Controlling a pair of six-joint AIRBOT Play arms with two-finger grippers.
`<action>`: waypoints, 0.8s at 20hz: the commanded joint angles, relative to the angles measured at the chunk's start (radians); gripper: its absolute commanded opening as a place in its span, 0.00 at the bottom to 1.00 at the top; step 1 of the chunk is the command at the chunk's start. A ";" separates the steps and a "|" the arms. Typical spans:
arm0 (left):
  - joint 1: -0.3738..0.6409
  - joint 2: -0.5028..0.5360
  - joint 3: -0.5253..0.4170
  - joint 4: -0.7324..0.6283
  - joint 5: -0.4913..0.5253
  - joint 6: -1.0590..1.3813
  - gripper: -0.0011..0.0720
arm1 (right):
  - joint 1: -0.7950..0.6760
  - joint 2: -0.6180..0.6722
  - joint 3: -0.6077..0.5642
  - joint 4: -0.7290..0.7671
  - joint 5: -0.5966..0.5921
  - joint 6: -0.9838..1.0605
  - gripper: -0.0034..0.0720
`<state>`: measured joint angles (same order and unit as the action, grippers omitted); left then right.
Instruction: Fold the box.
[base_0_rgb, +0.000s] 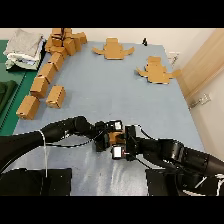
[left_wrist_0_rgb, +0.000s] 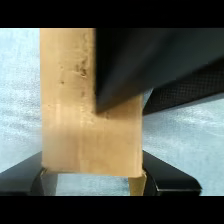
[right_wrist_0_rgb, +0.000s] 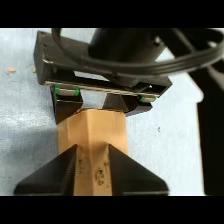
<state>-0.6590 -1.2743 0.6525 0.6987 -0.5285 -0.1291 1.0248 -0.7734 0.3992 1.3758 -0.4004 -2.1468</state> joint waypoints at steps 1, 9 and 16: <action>-0.001 0.000 0.000 0.000 -0.003 0.001 0.65 | 0.000 0.008 0.000 -0.001 0.000 0.000 0.41; -0.001 0.000 0.000 0.000 -0.003 0.001 0.65 | -0.001 0.009 0.003 -0.011 0.001 0.000 0.41; -0.001 0.000 0.000 0.000 -0.003 0.001 0.65 | -0.003 0.037 0.002 -0.012 0.000 0.000 0.41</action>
<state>-0.6598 -1.2743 0.6525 0.6991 -0.5407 -0.1268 1.0225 -0.7433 0.4015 1.3624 -0.3992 -2.1468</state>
